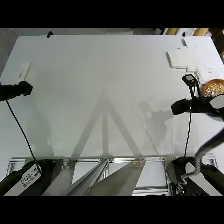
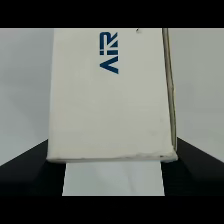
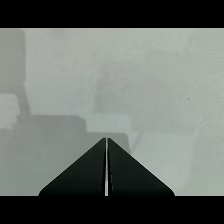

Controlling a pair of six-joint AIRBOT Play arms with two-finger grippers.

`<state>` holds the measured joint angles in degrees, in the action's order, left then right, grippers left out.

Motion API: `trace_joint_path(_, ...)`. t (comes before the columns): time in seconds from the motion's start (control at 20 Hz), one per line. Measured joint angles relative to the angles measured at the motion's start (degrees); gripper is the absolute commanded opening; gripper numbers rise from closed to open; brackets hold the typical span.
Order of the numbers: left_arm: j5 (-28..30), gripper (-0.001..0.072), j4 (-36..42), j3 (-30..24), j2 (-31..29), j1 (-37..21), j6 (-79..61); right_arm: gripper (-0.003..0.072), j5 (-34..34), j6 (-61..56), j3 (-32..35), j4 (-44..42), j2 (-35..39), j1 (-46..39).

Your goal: Fold the box and place the chain.

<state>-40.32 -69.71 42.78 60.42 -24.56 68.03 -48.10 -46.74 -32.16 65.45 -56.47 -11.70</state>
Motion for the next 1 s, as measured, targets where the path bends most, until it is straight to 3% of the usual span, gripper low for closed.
trace_joint_path(0.1,-2.29,0.0478,-2.69,-0.04,0.87,-3.69,2.54,0.0017,-0.26,0.0,0.0,0.0,0.0,0.0)
trace_joint_path(0.2,-4.52,0.0657,-4.96,-0.04,2.01,-6.23,4.5,0.0017,-0.48,0.0,0.0,0.02,0.0,0.0)
trace_joint_path(0.25,-5.62,0.0694,-6.14,-0.02,2.69,-7.08,5.81,0.0017,-0.52,0.02,0.0,0.02,0.0,0.0)
trace_joint_path(0.75,-14.05,0.069,-11.15,0.07,5.07,-9.14,11.41,0.0017,-0.61,0.04,0.0,0.09,0.0,0.0)
trace_joint_path(0.85,-19.32,0.0689,-10.08,-0.28,4.31,-9.25,12.24,0.0017,-0.59,0.04,0.0,0.09,0.0,0.0)
trace_joint_path(1.0,-18.78,0.0689,-5.57,-0.15,0.66,-8.83,11.06,0.0017,-0.59,0.04,0.0,0.11,0.0,0.0)
